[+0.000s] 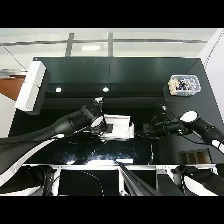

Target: Fold the box and place the chain.

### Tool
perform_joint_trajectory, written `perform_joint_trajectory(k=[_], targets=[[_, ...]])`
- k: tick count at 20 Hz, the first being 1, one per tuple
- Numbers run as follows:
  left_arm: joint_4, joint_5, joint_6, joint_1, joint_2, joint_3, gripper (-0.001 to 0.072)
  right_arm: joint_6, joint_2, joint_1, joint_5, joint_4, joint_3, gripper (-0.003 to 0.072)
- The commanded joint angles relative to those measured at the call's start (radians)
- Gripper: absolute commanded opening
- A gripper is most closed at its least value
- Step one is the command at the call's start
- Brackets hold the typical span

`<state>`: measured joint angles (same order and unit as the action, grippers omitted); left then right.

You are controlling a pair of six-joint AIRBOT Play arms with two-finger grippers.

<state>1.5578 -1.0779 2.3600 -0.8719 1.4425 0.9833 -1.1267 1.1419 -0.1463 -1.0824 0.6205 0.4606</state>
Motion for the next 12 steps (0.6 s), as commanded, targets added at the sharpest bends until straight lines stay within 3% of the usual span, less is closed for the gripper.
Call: perform_joint_trajectory(k=[1, 5, 11, 12], targets=[[0.002, 0.000, -0.001, 0.000, 0.000, 0.000, 0.0028, 0.039, 0.002, -0.006, -0.090, -0.037, 0.036, 0.0704], [0.002, 0.001, -0.001, 0.000, 0.000, 0.000, 0.0028, 0.020, 0.002, -0.070, -0.037, -0.052, 0.052, 0.0697], [0.002, 0.002, -0.001, 0.000, 0.000, 0.000, 0.0028, -0.126, 0.002, -0.248, 0.205, -0.011, 0.096, 0.0692], [0.002, 0.001, -0.001, 0.000, 0.000, 0.000, 0.0028, -0.167, 0.002, -0.279, 0.236, 0.031, 0.106, 0.0589]])
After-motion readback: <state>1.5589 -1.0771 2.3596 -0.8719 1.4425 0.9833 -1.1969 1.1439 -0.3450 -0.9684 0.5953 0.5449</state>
